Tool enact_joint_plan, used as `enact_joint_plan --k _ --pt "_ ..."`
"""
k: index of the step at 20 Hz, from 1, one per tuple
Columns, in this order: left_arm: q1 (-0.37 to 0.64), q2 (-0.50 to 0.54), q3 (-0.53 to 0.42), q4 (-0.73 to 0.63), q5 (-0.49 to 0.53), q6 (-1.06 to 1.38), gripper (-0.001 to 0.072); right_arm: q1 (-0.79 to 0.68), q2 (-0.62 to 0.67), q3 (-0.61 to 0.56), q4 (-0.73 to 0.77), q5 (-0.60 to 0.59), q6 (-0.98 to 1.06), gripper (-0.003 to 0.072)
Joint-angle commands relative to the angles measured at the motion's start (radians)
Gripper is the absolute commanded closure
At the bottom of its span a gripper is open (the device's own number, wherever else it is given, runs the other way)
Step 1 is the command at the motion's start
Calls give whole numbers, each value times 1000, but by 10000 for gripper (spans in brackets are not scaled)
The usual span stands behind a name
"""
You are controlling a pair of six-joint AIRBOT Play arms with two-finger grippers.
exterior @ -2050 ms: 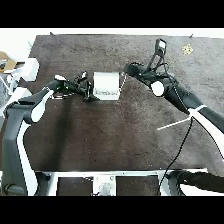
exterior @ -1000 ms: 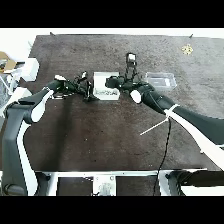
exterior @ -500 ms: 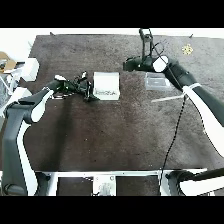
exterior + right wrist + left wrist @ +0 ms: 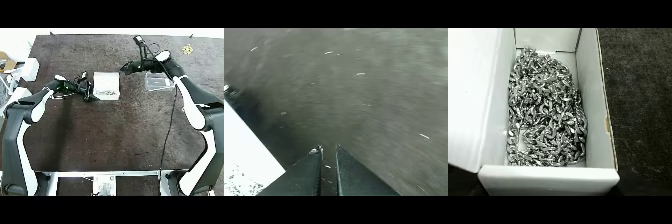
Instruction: Fold the box and place the chain.
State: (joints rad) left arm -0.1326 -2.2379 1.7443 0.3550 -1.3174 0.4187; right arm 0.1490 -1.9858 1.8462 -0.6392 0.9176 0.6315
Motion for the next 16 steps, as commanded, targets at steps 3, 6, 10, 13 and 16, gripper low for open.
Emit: enact_joint_plan --k 3,6,10,13,16 --pt "0 0 0 0 1 0 186 -7 -72 29 171 133 -307 568" --pt "0 0 0 0 0 0 186 -7 -59 28 180 225 -380 619" --pt "0 0 0 0 1 0 186 15 -55 27 164 343 -401 665" --pt "0 0 0 0 0 0 186 40 -42 26 164 359 -414 666" --pt "0 0 0 0 1 0 186 61 5 -23 161 317 -470 682"
